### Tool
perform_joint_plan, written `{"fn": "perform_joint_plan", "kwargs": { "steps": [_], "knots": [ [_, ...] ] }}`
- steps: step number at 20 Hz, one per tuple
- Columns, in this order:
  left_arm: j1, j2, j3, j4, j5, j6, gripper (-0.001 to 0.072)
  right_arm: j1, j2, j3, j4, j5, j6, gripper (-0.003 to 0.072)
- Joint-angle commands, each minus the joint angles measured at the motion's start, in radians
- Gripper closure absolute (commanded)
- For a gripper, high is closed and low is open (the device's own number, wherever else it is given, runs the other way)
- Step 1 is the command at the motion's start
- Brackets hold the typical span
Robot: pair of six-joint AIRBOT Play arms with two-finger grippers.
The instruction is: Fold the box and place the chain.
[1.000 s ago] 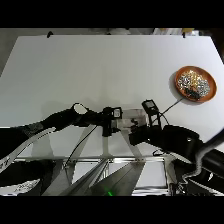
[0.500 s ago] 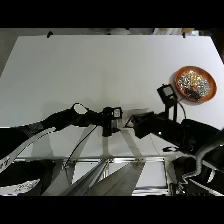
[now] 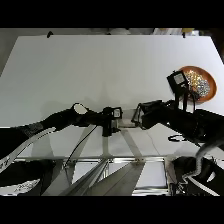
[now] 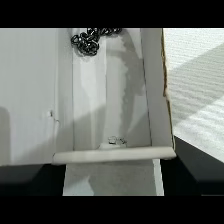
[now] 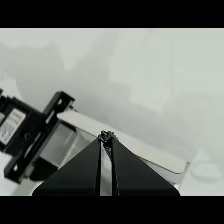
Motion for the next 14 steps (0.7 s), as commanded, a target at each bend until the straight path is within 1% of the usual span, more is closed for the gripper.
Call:
{"fn": "perform_joint_plan", "kwargs": {
  "steps": [1,3,4,7,10,11,12,13,14],
  "knots": [
    [0.000,0.001,0.000,0.000,0.000,0.000,0.0337,-0.039,-0.014,0.002,0.168,0.134,-0.274,0.0670],
    [0.000,0.001,0.000,0.000,0.001,0.000,0.0337,-0.065,-0.046,0.002,0.166,0.205,-0.316,0.0670],
    [0.000,0.001,0.000,0.000,0.000,0.000,0.0337,-0.081,-0.069,0.001,0.167,0.222,-0.335,0.0670],
    [0.000,0.001,0.000,0.000,0.000,0.000,0.0337,-0.098,-0.154,-0.002,0.198,0.226,-0.391,0.0668],
    [0.000,0.001,0.000,0.000,0.000,0.000,0.0337,-0.098,-0.240,-0.002,0.304,0.228,-0.486,0.0656],
    [0.000,0.001,0.000,0.000,0.000,0.000,0.0337,-0.100,-0.253,-0.002,0.310,0.228,-0.503,0.0574],
    [0.000,0.001,0.000,0.000,0.001,0.000,0.0337,-0.118,-0.250,0.000,0.310,0.236,-0.523,0.0522],
    [0.000,0.001,0.000,0.000,0.000,0.000,0.0337,-0.151,-0.243,0.010,0.310,0.264,-0.538,0.0506],
    [0.000,0.001,0.000,0.000,0.000,0.000,0.0337,-0.198,-0.235,0.025,0.309,0.308,-0.543,0.0506]
  ]
}}
